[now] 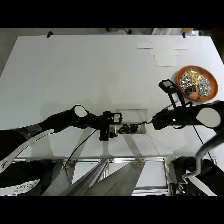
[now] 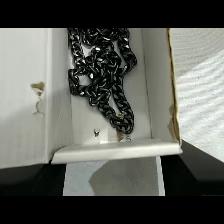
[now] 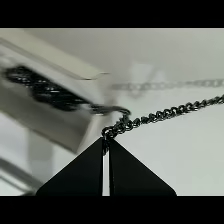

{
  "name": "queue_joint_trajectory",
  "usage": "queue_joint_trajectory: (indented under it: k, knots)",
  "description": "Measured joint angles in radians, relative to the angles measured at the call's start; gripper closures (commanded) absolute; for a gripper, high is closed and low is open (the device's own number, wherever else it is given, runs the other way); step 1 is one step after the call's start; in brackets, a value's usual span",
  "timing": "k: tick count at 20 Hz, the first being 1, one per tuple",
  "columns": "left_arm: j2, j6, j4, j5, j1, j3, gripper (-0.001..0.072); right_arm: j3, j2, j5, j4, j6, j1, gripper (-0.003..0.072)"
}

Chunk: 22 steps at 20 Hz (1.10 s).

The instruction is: Fold the box and place the chain.

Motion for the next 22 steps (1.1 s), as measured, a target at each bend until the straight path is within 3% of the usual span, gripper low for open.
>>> queue_joint_trajectory:
  k: [8,17,18,20,22]
  knots:
    - [0.0,0.0,0.0,0.0,0.0,0.0,0.05,0.0,0.074,-0.05,0.363,-0.146,0.01,0.0667]
    - [0.0,0.0,0.0,0.0,0.0,0.0,0.05,-0.03,0.024,-0.078,0.393,-0.176,0.011,0.0662]
    - [0.0,0.0,0.0,0.0,0.0,0.0,0.05,-0.041,0.005,-0.083,0.386,-0.177,0.011,0.0623]
    - [0.0,0.0,0.0,0.0,0.0,0.0,0.05,-0.056,-0.031,-0.088,0.365,-0.18,0.011,0.046]
    - [0.0,0.0,0.0,0.0,0.0,0.0,0.05,-0.061,-0.053,-0.087,0.355,-0.18,0.011,0.0422]
